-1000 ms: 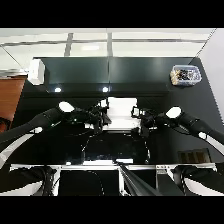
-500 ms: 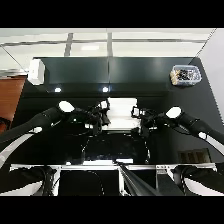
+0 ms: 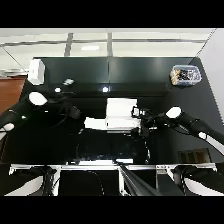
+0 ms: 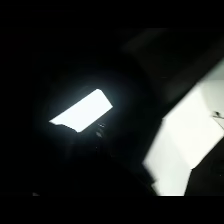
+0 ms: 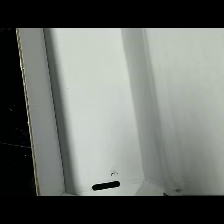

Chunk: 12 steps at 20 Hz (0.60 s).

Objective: Fold the box and place the chain.

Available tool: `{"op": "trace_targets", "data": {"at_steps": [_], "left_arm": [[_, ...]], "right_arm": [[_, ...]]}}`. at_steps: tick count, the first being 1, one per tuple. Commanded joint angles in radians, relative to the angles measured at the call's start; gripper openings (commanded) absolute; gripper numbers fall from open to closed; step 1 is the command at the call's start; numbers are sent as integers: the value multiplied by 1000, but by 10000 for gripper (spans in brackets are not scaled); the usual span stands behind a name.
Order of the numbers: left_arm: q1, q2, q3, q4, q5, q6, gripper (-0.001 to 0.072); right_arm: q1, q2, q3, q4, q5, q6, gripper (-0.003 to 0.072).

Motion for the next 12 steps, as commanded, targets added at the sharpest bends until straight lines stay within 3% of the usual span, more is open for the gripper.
{"op": "trace_targets", "data": {"at_steps": [1,3,5,9,12], "left_arm": [[205,-24,-48,-121,-156,-286,26],[234,-77,-84,-234,-229,-269,26],[201,-142,-98,-345,-268,-193,24],[25,-220,-71,-414,-198,-157,23],[-90,-263,-17,-467,-227,-34,25]], "right_arm": [[1,-1,1,0,0,0,197],[1,0,1,0,0,0,197],[1,-1,1,0,0,0,197],[1,0,1,0,0,0,196],[1,-1,1,0,0,0,197]]}}
